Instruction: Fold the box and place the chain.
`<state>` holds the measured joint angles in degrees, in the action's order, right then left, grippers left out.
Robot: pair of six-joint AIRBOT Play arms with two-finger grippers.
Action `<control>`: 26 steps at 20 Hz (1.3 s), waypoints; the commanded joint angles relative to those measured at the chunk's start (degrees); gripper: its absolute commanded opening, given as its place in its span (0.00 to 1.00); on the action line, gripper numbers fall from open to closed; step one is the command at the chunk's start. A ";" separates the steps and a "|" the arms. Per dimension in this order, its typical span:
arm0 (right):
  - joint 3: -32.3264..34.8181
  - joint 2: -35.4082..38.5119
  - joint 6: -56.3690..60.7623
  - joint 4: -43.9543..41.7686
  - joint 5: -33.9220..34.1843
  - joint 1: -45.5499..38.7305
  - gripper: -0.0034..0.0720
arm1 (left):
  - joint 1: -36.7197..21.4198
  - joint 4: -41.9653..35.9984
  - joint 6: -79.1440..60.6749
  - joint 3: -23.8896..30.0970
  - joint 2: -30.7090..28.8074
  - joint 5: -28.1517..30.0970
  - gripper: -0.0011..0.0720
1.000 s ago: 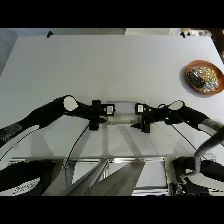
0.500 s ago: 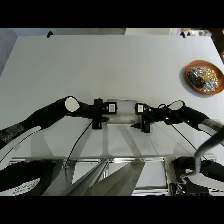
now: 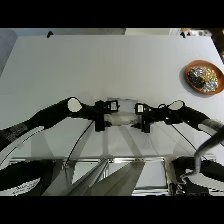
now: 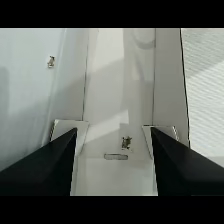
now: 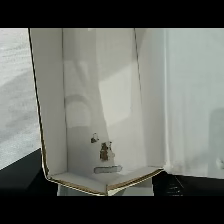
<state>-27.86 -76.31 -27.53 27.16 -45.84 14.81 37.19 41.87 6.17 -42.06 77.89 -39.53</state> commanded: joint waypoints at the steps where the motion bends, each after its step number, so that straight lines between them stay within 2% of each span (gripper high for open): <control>1: 0.00 0.02 0.02 -0.02 -0.02 0.00 0.58 | 0.04 0.15 1.92 0.02 0.02 -0.42 0.71; 2: 0.00 0.02 0.02 -0.02 -0.02 0.00 0.58 | 0.04 0.17 2.73 0.02 -0.35 -0.61 0.59; 4: 0.00 0.02 0.02 -0.02 -0.02 0.00 0.58 | 0.00 1.03 5.20 0.02 -2.40 -1.25 0.22; 6: 0.00 0.02 0.02 -0.02 -0.02 0.00 0.58 | -0.28 4.81 11.17 0.02 -6.03 -2.54 0.19; 8: 0.00 0.02 0.02 -0.02 -0.04 0.00 0.58 | -1.22 10.32 23.54 0.02 -10.34 -4.33 0.19; 11: 0.00 0.02 0.02 -0.02 -0.02 0.00 0.58 | -3.89 19.98 43.91 0.02 -17.81 -10.16 0.19; 12: 0.00 0.02 0.02 -0.02 -0.02 0.00 0.58 | -4.98 22.67 49.81 0.02 -20.06 -12.48 0.07; 13: 0.00 0.02 0.02 -0.02 -0.02 0.00 0.58 | -6.19 25.33 55.21 0.02 -22.21 -14.75 0.02; 16: 0.00 0.02 0.02 -0.02 -0.02 0.00 0.58 | -10.08 29.68 69.22 0.42 -25.77 -18.23 0.02; 18: 0.00 0.02 0.02 -0.02 -0.04 0.00 0.58 | -12.35 29.53 76.85 2.25 -25.44 -17.07 0.02; 20: 0.00 0.02 0.02 -0.02 -0.04 0.00 0.58 | -13.00 29.31 80.85 3.74 -22.64 -16.44 0.02; 26: 0.00 0.02 0.02 -0.02 -0.04 0.00 0.58 | -11.91 19.87 79.52 3.74 -6.88 -12.79 0.02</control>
